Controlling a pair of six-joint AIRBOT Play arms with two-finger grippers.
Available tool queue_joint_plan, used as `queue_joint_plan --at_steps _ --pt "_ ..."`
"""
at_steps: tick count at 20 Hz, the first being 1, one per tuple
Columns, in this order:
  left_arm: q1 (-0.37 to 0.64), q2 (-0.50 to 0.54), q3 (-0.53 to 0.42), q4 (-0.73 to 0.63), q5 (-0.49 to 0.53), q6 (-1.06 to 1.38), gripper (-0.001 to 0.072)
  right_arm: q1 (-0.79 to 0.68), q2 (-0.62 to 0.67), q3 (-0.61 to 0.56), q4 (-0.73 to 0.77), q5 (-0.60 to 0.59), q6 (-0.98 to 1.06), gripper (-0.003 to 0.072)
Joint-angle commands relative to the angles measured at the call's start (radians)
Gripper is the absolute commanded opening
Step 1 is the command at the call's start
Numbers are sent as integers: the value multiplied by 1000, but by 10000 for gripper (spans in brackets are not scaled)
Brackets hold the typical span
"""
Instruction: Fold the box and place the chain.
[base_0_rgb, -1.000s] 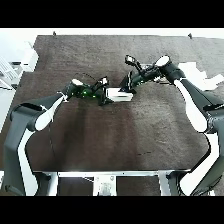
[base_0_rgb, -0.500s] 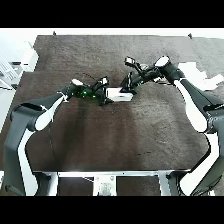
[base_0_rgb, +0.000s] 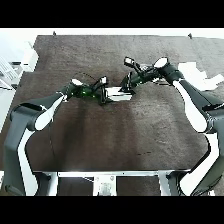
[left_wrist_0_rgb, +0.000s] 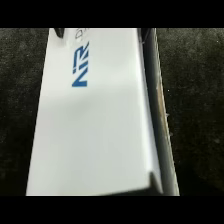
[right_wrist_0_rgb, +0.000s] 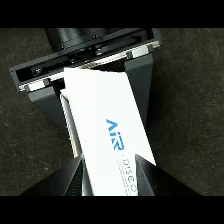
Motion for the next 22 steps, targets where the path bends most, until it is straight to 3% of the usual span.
queue_joint_plan --at_steps 1,11,14,15,17,19,22 --pt "-1 0 1 2 -4 1 327 9 0 -3 0 19 29 361" --pt "-1 0 1 2 -4 2 327 12 0 -94 3 14 13 419" --pt "-1 0 1 2 -4 2 327 2 3 -94 74 15 -22 417" --pt "-1 0 1 2 -4 1 327 -6 4 -93 110 15 -36 396" --pt "-1 0 1 2 -4 2 327 -24 3 -94 179 15 -62 263" --pt "-1 0 1 2 -4 2 328 -43 3 -94 218 14 -62 44" --pt "-1 0 1 2 -4 2 327 -52 0 -101 212 14 -61 13"
